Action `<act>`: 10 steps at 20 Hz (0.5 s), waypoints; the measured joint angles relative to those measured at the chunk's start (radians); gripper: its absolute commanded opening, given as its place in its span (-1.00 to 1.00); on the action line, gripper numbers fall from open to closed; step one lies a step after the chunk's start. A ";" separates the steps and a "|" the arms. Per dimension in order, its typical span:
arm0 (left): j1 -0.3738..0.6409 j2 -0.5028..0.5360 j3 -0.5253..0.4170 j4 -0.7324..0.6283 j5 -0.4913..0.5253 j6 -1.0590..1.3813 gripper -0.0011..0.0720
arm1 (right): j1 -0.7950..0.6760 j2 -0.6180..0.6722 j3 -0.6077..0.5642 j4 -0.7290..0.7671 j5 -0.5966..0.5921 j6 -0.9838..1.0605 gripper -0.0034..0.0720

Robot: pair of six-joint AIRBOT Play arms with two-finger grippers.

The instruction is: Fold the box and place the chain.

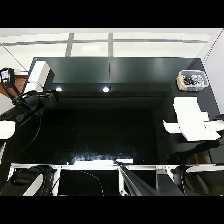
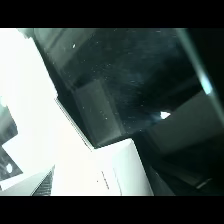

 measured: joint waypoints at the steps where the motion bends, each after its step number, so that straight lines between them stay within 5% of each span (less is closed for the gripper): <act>1: 0.000 0.000 0.000 0.000 0.000 0.000 0.95 | 0.007 -0.006 0.003 -0.009 0.003 0.000 -0.19; 3: 0.000 0.000 0.000 0.000 0.001 0.000 0.95 | 0.015 -0.012 0.008 -0.016 0.013 -0.022 -0.67; 4: 0.000 0.000 0.000 -0.001 0.003 0.000 0.95 | 0.016 -0.014 0.009 -0.016 0.025 -0.040 -0.74; 10: 0.000 0.000 0.000 -0.019 -0.001 0.000 0.95 | 0.025 0.038 -0.010 0.088 0.070 -0.111 -0.78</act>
